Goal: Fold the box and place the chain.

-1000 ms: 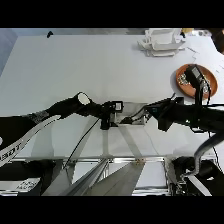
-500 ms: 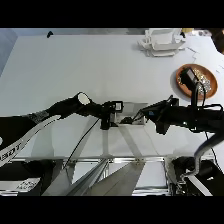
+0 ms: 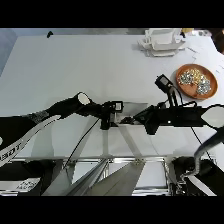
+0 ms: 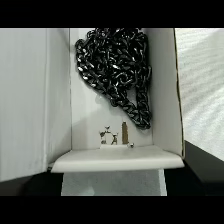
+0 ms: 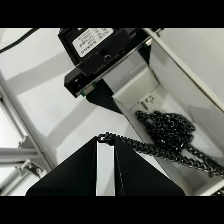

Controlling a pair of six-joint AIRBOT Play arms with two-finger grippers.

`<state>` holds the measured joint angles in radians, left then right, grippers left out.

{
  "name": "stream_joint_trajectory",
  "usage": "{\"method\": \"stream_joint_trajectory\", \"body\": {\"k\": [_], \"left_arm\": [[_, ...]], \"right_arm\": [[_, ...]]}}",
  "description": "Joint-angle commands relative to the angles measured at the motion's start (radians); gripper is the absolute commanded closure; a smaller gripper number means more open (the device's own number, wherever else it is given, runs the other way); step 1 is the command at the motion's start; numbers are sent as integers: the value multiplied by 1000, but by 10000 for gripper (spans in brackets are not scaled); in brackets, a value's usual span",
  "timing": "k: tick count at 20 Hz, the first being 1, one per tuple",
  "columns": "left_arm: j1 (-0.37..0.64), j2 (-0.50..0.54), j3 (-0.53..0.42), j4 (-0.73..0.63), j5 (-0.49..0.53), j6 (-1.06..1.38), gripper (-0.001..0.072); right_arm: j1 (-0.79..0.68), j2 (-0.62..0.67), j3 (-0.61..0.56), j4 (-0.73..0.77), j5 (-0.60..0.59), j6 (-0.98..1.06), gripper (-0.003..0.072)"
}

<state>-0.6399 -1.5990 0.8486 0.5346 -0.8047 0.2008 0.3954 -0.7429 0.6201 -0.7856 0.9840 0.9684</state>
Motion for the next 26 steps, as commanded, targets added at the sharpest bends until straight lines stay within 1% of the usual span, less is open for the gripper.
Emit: {"method": "stream_joint_trajectory", "body": {"k": [1, 5, 10, 11, 12, 13, 14, 18, 20, 22, 24, 26], "left_arm": [[0, 0, 0, 0, 0, 0, 438], [0, 0, 0, 0, 0, 0, 438], [0, 0, 0, 0, 0, 0, 438], [0, 0, 0, 0, 0, 0, 438], [0, 0, 0, 0, 0, 0, 438], [0, 0, 0, 0, 0, 0, 438], [0, 0, 0, 0, 0, 0, 438], [0, 0, 0, 0, 0, 0, 438], [0, 0, 0, 0, 0, 0, 438], [0, 0, 0, 0, 0, 0, 438], [0, 0, 0, 0, 0, 0, 438], [0, 0, 0, 0, 0, 0, 438]], "right_arm": [[74, -46, -1, 11, -71, -9, 669], [151, -63, -1, 10, -155, 6, 669], [157, -102, -1, -138, -216, 177, 658], [157, -115, -1, -137, -216, 180, 592], [157, -126, -1, -135, -214, 180, 546], [157, -130, -1, -132, -216, 180, 523], [157, -129, 0, -128, -218, 180, 505], [153, -100, 57, -146, -206, 185, 508], [109, -76, 90, -171, -176, 189, 510], [34, -57, 98, -225, -129, 210, 510], [-50, -53, 97, -303, -42, 215, 510], [-111, -53, 96, -409, 50, 284, 511]]}}
